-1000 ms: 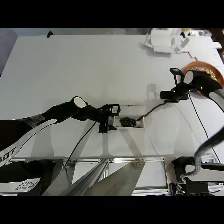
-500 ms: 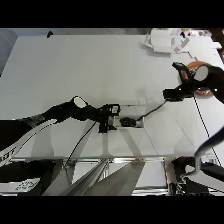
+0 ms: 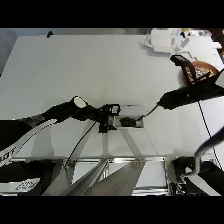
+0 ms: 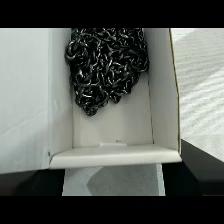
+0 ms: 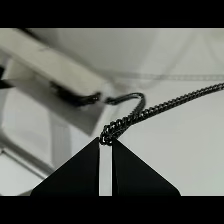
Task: Fold the box and place the chain.
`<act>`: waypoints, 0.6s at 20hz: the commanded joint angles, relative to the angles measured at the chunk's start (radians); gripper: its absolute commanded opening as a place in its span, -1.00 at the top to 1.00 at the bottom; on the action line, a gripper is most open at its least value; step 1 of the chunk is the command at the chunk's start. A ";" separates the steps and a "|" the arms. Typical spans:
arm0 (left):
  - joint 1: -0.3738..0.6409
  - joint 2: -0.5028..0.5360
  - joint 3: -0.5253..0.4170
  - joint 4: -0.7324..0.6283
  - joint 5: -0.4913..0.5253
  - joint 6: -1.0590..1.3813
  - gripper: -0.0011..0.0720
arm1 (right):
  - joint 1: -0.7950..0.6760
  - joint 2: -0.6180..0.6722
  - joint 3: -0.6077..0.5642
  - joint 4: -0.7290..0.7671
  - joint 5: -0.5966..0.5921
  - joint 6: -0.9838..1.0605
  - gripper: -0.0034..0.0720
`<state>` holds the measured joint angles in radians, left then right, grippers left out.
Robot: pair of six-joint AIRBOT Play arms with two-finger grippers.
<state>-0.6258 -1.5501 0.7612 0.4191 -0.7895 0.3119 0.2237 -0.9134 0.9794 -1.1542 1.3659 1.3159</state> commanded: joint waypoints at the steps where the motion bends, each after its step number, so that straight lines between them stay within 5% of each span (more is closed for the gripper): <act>1: 0.001 0.000 0.000 0.000 0.000 0.000 0.58 | 0.167 0.074 0.001 0.015 -0.038 0.026 0.87; 12: 0.001 0.000 0.000 0.000 0.000 0.000 0.58 | 0.455 0.043 0.000 -0.001 -0.324 0.109 0.87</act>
<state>-0.6258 -1.5501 0.7612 0.4191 -0.7895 0.3119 0.6319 -0.8520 0.9794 -1.1450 1.1370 1.4109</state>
